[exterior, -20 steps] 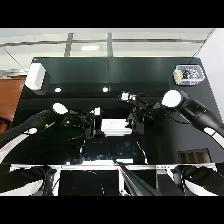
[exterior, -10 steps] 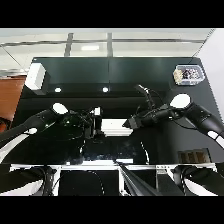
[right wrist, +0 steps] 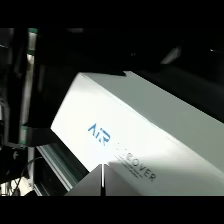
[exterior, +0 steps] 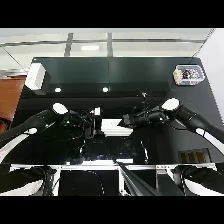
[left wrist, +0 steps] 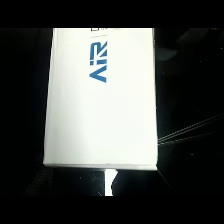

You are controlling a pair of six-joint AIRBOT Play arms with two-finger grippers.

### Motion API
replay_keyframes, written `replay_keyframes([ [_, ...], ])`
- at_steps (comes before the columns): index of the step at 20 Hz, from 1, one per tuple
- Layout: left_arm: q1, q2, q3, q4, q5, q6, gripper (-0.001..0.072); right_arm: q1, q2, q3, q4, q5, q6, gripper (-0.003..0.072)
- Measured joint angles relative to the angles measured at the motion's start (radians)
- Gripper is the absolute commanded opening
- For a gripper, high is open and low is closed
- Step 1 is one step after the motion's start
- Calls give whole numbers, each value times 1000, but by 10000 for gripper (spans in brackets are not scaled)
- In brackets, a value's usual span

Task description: Fold the box and place the chain.

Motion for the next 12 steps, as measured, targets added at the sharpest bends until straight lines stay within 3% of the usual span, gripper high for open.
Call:
replay_keyframes([
  [12,0,0,0,0,2,0,395,2,-47,2,-106,-29,62,10],
])
